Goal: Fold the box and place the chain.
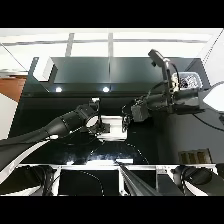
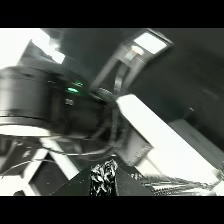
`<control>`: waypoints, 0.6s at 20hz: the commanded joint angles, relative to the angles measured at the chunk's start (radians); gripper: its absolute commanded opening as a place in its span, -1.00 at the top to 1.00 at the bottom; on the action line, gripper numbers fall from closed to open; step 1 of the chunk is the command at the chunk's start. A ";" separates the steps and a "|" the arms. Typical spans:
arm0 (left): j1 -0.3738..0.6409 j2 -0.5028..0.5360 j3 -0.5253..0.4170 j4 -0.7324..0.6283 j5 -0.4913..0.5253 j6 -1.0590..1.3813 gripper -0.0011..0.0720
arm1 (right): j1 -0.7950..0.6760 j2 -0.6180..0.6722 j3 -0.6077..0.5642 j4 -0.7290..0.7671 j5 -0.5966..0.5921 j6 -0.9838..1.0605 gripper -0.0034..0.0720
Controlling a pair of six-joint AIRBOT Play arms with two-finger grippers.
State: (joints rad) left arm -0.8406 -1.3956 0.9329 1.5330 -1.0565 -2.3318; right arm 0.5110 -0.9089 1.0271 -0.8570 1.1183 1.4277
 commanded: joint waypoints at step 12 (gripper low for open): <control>0.000 0.000 0.000 0.001 0.000 0.002 0.89 | 0.020 0.000 -0.037 0.035 0.016 0.035 0.79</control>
State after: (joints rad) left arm -0.8406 -1.3956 0.9333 1.5333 -1.0565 -2.3299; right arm 0.5251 -0.9089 0.9905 -0.9264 1.1328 1.5017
